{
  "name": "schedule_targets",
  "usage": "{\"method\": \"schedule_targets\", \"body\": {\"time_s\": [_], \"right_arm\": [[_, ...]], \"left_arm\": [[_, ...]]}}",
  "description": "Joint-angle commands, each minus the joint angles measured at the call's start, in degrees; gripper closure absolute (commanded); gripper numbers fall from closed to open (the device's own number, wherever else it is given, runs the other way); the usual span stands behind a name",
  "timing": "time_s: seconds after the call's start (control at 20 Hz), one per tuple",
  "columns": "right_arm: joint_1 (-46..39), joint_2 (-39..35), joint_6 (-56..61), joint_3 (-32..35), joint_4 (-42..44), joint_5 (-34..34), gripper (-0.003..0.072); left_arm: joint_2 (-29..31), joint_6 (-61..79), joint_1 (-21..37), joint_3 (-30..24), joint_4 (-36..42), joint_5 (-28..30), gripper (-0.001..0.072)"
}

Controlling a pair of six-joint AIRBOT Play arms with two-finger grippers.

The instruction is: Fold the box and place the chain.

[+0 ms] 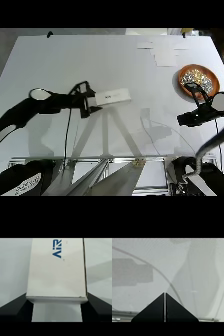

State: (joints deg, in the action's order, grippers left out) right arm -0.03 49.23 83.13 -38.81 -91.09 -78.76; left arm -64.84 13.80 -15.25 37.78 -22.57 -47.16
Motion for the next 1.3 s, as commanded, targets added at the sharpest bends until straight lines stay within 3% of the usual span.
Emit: {"method": "schedule_targets", "body": {"time_s": [0.0, 0.1, 0.2, 0.35, 0.5, 0.7, 1.0, 1.05, 1.15, 1.25], "right_arm": [[0.0, 0.0, 0.0, 0.0, 0.0, 0.0, 0.0668], [0.0, 0.0, 0.0, 0.0, 0.0, 0.0, 0.0668], [0.0, 0.0, 0.0, 0.0, 0.0, 0.0, 0.0668], [0.0, 0.0, 0.0, 0.0, 0.0, 0.0, 0.0668], [0.0, 0.0, 0.0, 0.0, 0.0, 0.0, 0.0668], [0.0, 0.0, 0.0, 0.0, 0.0, 0.0, 0.0668], [0.0, 0.0, 0.0, 0.0, 0.0, 0.0, 0.0668], [0.0, 0.0, 0.0, 0.0, 0.0, 0.0, 0.0668], [0.0, 0.0, 0.0, 0.0, 0.0, 0.0, 0.0668], [0.0, 0.0, 0.0, 0.0, 0.0, 0.0, 0.0668]], "left_arm": [[11.3, -17.3, 9.2, 0.0, -11.8, 0.2, 0.0696], [16.0, -28.7, 15.3, 0.0, -22.1, 0.2, 0.0675], [18.7, -42.8, 21.3, 0.0, -32.1, 0.2, 0.0610], [18.5, -64.3, 28.4, 0.0, -41.9, -0.9, 0.0610], [16.5, -72.0, 32.8, 0.0, -52.0, -4.3, 0.0610], [11.5, -77.3, 37.0, 0.0, -55.5, -5.5, 0.0610], [6.2, -77.5, 37.5, 0.0, -56.6, -5.9, 0.0608], [5.8, -77.5, 37.5, 0.0, -56.8, -5.9, 0.0561], [5.6, -77.5, 37.5, 0.0, -57.3, -6.3, 0.0369], [5.6, -77.5, 37.5, 0.0, -57.9, -7.3, 0.0264]]}}
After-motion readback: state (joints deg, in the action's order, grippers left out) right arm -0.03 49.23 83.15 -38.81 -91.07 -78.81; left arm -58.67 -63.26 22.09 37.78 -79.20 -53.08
